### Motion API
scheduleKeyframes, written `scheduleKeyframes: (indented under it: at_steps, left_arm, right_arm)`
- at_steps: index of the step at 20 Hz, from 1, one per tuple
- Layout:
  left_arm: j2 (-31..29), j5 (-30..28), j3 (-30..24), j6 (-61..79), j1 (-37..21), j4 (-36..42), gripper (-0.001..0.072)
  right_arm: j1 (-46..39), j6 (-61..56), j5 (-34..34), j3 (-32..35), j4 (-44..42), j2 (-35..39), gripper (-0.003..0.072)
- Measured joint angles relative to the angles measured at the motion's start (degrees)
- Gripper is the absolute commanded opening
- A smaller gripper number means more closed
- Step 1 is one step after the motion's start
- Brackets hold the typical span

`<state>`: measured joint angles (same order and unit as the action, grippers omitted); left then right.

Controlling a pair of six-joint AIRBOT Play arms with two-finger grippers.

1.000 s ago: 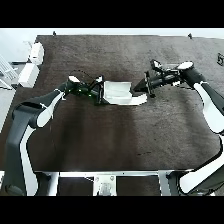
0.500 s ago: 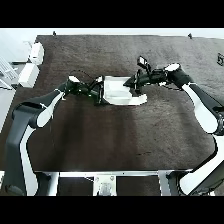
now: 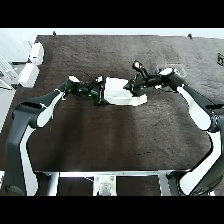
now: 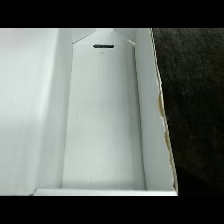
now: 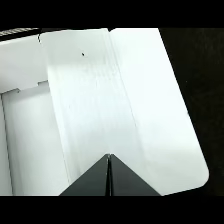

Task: Fold the box and place the chain.

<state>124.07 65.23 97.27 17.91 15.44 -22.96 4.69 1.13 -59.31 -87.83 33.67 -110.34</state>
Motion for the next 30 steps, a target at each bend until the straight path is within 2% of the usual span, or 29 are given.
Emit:
scheduleKeyframes:
  at_steps: [7,13,14,15,16,23,30]
  left_arm:
    - [0.0,0.0,0.0,0.2,0.0,-0.1,0.0282]
    - [0.0,0.0,0.0,0.2,0.0,-0.3,0.0283]
    - [0.0,0.0,0.0,0.2,0.0,-0.3,0.0282]
    - [0.0,0.0,0.0,0.2,0.0,-0.3,0.0282]
    - [0.0,0.0,0.0,0.2,0.0,-0.3,0.0282]
    - [0.0,0.0,0.0,0.1,0.0,-0.2,0.0282]
    - [0.0,0.0,0.0,0.0,0.0,-0.2,0.0282]
  right_arm:
    - [0.3,0.0,0.3,-0.6,2.2,0.7,0.0005]
    - [-0.6,-0.6,-1.0,0.0,3.1,9.3,0.0009]
    - [-0.7,-0.7,-1.3,0.7,4.2,10.9,0.0191]
    - [-0.8,-0.7,-1.5,1.6,5.8,12.0,0.0493]
    - [-0.9,-0.8,-1.8,2.5,7.8,12.8,0.0616]
    - [-1.6,1.1,-2.4,10.0,16.7,14.8,0.0616]
    - [-1.6,4.5,-1.7,13.7,18.6,14.6,0.0616]
